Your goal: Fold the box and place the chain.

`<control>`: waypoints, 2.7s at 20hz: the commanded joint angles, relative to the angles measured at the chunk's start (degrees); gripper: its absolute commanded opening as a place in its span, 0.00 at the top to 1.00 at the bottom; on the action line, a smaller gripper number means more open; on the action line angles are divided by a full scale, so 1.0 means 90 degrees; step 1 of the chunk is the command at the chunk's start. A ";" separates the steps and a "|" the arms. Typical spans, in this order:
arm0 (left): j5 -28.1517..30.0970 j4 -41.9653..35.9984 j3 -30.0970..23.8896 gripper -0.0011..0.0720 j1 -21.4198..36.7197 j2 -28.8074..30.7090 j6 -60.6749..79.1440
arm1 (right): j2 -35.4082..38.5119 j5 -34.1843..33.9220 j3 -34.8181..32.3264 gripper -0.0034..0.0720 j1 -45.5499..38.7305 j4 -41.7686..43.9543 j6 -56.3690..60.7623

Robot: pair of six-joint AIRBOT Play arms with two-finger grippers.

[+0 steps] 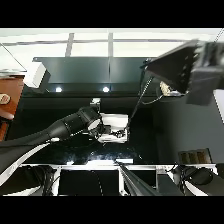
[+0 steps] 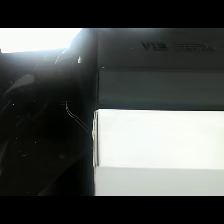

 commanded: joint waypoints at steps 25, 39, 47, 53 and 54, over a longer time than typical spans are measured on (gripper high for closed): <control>-0.0002 0.0005 -0.0002 0.94 -0.0005 -0.0002 0.0000 | -0.0835 -0.0253 -0.3861 0.11 -0.0508 -0.0789 0.0192; -0.0007 0.0022 -0.0002 0.94 -0.0002 -0.0002 0.0000 | -0.2759 -0.4367 -0.4323 0.01 -0.2611 -0.3606 0.3449; 0.0049 0.0029 -0.0002 0.94 0.0000 -0.0002 0.0000 | -0.3373 -0.5066 -0.4306 0.41 -0.2613 -0.2905 0.3536; 0.0051 0.0027 -0.0002 0.94 0.0000 -0.0002 0.0000 | -0.3376 -0.4974 -0.4308 0.75 -0.2613 -0.2909 0.3529; 0.0049 0.0027 -0.0002 0.94 0.0000 -0.0002 0.0000 | -0.3376 -0.4906 -0.4308 0.86 -0.2613 -0.2919 0.3507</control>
